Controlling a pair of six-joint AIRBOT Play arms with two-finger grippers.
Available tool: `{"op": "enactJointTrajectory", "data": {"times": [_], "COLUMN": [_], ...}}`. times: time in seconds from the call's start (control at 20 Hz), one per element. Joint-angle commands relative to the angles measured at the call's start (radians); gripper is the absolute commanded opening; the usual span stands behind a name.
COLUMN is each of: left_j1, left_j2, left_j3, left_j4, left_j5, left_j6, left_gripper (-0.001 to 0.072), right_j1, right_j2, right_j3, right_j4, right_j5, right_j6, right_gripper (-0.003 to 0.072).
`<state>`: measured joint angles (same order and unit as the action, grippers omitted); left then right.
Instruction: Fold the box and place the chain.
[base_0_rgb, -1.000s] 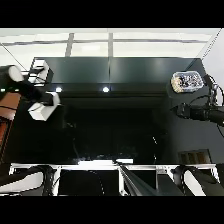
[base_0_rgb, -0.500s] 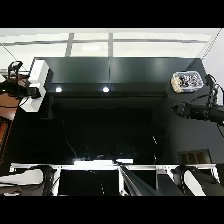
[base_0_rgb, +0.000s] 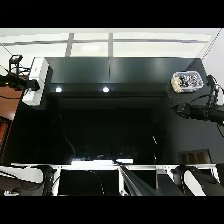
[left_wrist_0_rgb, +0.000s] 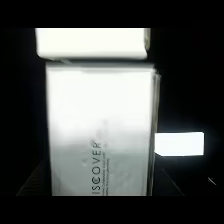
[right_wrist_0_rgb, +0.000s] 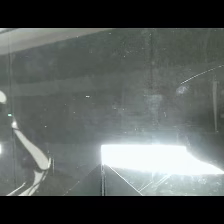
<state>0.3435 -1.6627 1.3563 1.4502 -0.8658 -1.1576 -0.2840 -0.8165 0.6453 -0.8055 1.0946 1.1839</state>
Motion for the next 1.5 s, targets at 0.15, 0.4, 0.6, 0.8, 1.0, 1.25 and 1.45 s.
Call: {"op": "enactJointTrajectory", "data": {"times": [0.15, 0.4, 0.6, 0.8, 1.0, 1.25, 1.45], "left_j1": [-0.002, -0.048, -0.216, -0.431, -0.454, -0.454, -0.454], "left_j2": [0.068, 0.268, 0.563, 0.913, 1.006, 1.005, 1.005], "left_j3": [0.178, 0.148, -0.248, -0.811, -1.013, -1.013, -1.013], "left_j4": [0.036, -0.239, -0.335, -0.333, -0.333, -0.334, -0.334], "left_j5": [-0.199, -0.338, -0.080, 0.413, 0.491, 0.499, 0.499], "left_j6": [-0.043, -0.123, -0.019, 0.077, 0.021, 0.021, 0.021], "left_gripper": [0.0715, 0.0139, 0.0024, 0.0026, 0.0027, 0.0027, 0.0027], "right_j1": [0.000, 0.000, 0.020, 0.085, 0.091, 0.091, 0.091], "right_j2": [0.000, 0.011, 0.082, 0.087, 0.067, 0.067, 0.067], "right_j3": [0.003, 0.055, 0.045, -0.014, -0.066, -0.066, -0.066], "right_j4": [-0.001, -0.016, -0.018, -0.020, -0.034, -0.034, -0.034], "right_j5": [0.002, 0.095, -0.018, -0.322, -0.511, -0.500, -0.500], "right_j6": [-0.021, -0.121, -0.320, -0.391, -0.392, -0.392, -0.392], "right_gripper": [0.0013, 0.0012, 0.0012, 0.0012, 0.0013, 0.0013, 0.0013]}}
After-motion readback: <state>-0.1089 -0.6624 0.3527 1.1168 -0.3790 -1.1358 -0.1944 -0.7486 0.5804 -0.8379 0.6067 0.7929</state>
